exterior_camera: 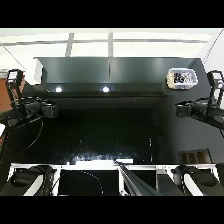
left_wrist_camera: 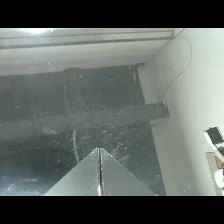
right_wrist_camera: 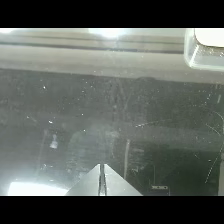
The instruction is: Fold the box and place the chain.
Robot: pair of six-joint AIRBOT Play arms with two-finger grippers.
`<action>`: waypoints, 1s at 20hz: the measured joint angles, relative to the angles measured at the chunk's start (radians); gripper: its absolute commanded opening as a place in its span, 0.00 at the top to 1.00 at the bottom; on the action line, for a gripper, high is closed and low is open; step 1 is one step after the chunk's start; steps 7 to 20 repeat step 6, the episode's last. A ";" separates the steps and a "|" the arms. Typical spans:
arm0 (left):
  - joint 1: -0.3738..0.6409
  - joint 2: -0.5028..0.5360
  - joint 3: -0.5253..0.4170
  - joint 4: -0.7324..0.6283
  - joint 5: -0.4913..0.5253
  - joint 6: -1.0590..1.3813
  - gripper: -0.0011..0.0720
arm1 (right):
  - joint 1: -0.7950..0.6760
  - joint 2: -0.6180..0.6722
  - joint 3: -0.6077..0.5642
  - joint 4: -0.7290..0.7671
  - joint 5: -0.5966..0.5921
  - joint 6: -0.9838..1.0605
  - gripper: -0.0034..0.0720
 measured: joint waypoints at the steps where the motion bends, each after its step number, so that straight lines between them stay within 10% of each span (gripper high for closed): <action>1: 0.000 0.002 -0.003 0.000 0.001 0.000 0.94 | 0.000 0.000 0.000 -0.001 0.000 0.000 0.90; 20: 0.000 0.006 -0.008 0.002 0.005 0.000 0.94 | 0.000 0.000 -0.001 -0.003 -0.003 0.000 0.89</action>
